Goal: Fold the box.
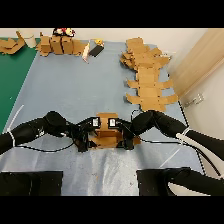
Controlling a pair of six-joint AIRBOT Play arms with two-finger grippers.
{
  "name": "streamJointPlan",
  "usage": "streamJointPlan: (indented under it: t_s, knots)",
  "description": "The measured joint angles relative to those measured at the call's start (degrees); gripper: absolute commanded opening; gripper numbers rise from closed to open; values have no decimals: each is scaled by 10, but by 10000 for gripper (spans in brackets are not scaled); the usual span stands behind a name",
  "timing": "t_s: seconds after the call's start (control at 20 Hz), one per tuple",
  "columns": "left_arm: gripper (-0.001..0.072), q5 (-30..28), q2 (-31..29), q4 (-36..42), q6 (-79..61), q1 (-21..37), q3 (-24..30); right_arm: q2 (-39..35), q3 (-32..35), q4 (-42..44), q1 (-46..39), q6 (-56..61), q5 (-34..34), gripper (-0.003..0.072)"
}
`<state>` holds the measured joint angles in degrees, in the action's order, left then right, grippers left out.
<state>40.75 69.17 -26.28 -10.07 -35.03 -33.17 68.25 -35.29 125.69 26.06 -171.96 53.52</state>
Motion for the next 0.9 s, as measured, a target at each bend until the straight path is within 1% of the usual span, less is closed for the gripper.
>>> streamJointPlan:
  t_s: [0.1, 0.15, 0.2, 0.25, 0.4, 0.6, 0.75, 0.9]
  knots:
    - [526, -1, 0, 0, 0, 0, 0, 0, 0, 0, 0, 0, 0, 541]
    - [452, -1, 0, 0, 2, 0, 0, 0, 0, 0, 0, 0, 0, 541]
    - [68, -2, 0, -1, 3, 0, 0, 0, 0, 0, 0, 0, 0, 541]
    - [10, -5, 0, -4, 7, 3, 0, 0, 0, 1, 0, 1, 0, 541]
    - [10, 4, -14, -21, 20, 15, 0, 0, 0, 1, 0, 1, -1, 541]
    - [10, 17, -65, -43, 89, 51, 1, 0, 0, 1, 0, 0, -1, 541]
    - [10, 30, -111, -91, 211, 98, 9, 0, 0, 1, 0, 0, -1, 541]
    - [9, 42, -145, -148, 430, 152, 16, 0, 0, 1, 0, 0, -1, 541]
